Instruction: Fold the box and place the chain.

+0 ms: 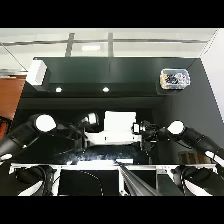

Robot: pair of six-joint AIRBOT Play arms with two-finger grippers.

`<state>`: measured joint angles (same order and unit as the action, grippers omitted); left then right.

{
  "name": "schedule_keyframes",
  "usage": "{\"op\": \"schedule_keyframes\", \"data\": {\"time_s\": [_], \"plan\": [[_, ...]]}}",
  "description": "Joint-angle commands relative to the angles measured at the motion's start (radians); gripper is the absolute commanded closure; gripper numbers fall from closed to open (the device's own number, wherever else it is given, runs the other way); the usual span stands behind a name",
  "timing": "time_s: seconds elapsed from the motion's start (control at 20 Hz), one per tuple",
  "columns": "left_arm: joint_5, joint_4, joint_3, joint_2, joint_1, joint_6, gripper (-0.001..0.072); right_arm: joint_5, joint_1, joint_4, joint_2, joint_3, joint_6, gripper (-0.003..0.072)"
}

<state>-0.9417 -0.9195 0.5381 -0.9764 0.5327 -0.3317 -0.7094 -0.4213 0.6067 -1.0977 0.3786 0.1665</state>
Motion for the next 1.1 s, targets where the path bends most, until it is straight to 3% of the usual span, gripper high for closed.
{"op": "schedule_keyframes", "data": {"time_s": [0.0, 0.1, 0.3, 0.35, 0.45, 0.5, 0.65, 0.7, 0.75, 1.05], "plan": [[0.122, -0.010, -0.015, -0.075, 0.098, 0.220, 0.0006, 0.000, 0.000, 0.000, -0.001, -0.001, 0.000, 0.0204], [0.187, -0.008, -0.015, -0.109, 0.134, 0.219, 0.0007, 0.000, 0.000, 0.000, -0.001, -0.001, 0.000, 0.0204], [0.214, 0.068, -0.015, -0.121, 0.150, 0.198, 0.0030, 0.000, 0.000, 0.000, -0.001, -0.001, 0.000, 0.0204], [0.231, 0.073, -0.015, -0.121, 0.150, 0.184, 0.0064, 0.000, 0.000, 0.000, -0.001, -0.001, 0.000, 0.0204], [0.235, 0.073, -0.014, -0.121, 0.150, 0.182, 0.0287, 0.000, 0.000, 0.000, -0.001, -0.001, 0.000, 0.0204], [0.234, 0.074, -0.014, -0.121, 0.150, 0.182, 0.0348, 0.000, 0.000, 0.000, -0.001, -0.001, 0.000, 0.0204], [0.235, 0.141, -0.014, -0.121, 0.150, 0.182, 0.0422, 0.000, 0.000, 0.000, -0.001, -0.001, 0.000, 0.0204], [0.235, 0.158, -0.014, -0.121, 0.150, 0.182, 0.0534, 0.000, 0.000, 0.000, -0.001, -0.001, 0.000, 0.0204], [0.236, 0.169, -0.014, -0.121, 0.150, 0.183, 0.0580, 0.000, 0.000, 0.000, -0.001, -0.001, 0.000, 0.0204], [0.265, 0.204, -0.014, -0.121, 0.150, 0.183, 0.0578, 0.000, 0.000, 0.000, -0.001, -0.001, 0.000, 0.0204]]}}
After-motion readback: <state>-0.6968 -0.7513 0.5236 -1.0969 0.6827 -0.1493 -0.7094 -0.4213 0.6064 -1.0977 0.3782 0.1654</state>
